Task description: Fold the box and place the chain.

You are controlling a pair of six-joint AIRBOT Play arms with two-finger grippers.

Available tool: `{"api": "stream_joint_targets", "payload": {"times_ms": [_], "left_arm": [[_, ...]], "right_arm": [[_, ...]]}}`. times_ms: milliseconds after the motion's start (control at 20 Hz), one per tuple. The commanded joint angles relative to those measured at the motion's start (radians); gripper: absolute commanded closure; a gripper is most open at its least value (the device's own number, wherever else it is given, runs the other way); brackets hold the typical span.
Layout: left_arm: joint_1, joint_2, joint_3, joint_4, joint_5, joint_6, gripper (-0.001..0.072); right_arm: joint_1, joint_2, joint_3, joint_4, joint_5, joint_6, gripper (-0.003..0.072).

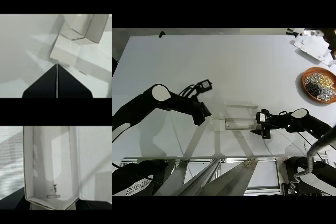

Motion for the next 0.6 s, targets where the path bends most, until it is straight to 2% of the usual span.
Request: {"api": "stream_joint_targets", "payload": {"times_ms": [0,150,300,550], "left_arm": [[0.055,-0.009,-0.014,0.019,-0.020,-0.316,0.0707],[0.032,-0.111,-0.014,-0.019,-0.011,-0.433,0.0707],[0.004,-0.208,-0.014,-0.117,0.017,-0.451,0.0707],[-0.032,-0.252,-0.014,-0.136,0.038,-0.457,0.0707]], "right_arm": [[0.000,0.000,0.000,0.000,0.000,0.000,0.0248],[0.000,0.000,0.000,0.000,0.001,0.000,0.0248],[-0.001,0.000,0.000,0.000,0.001,0.000,0.0248],[0.000,0.000,0.000,0.000,0.001,0.000,0.0248]]}}
